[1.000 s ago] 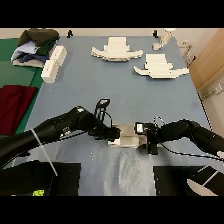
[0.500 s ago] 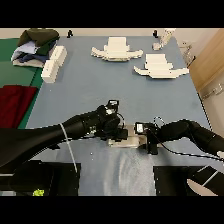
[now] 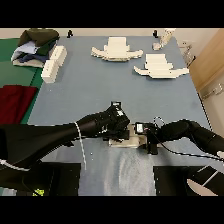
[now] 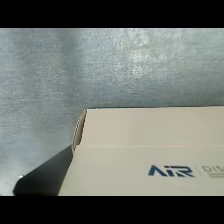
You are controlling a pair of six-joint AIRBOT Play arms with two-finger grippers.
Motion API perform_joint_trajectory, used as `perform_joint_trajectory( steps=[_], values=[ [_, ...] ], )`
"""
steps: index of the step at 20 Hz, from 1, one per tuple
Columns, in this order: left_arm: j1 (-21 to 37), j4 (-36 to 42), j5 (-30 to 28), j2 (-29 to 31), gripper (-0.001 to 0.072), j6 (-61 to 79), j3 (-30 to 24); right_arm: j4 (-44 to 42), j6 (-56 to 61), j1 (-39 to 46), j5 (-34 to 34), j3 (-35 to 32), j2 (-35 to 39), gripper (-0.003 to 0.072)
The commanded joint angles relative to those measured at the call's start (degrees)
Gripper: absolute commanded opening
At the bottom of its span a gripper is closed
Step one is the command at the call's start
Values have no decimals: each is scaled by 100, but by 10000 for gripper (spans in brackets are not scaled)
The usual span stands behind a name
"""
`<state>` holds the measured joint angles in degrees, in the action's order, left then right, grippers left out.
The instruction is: Fold the box.
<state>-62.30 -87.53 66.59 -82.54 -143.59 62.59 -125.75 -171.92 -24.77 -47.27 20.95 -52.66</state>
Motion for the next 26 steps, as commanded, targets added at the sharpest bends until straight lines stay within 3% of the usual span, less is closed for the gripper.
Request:
perform_joint_trajectory(
  steps=[1,2,10,11,12,13,16,21,22,23,26],
  values=[
    [-61,-81,136,-52,211,-203,26,0,2,2,2,0,0,504],
    [-83,-90,138,-52,32,-168,26,0,2,2,2,0,0,505],
    [-179,-70,151,-48,16,-164,52,0,2,2,2,0,0,504],
    [-190,-13,151,-46,146,-76,94,0,2,2,0,0,0,504],
    [-192,-15,166,-46,430,-81,149,0,2,2,2,0,0,504],
    [-190,-15,177,-35,567,-81,212,0,2,2,0,0,0,504],
    [-195,7,520,83,565,269,457,0,2,2,2,0,0,504],
    [-190,-85,1480,824,560,780,588,0,2,2,2,0,0,504],
    [-190,-94,1631,966,329,791,586,0,2,2,0,0,0,504],
    [-190,-98,1788,1097,28,975,586,0,2,2,2,0,0,505],
    [-151,-129,1954,1261,13,1711,586,0,2,2,0,0,0,504]
  ],
)
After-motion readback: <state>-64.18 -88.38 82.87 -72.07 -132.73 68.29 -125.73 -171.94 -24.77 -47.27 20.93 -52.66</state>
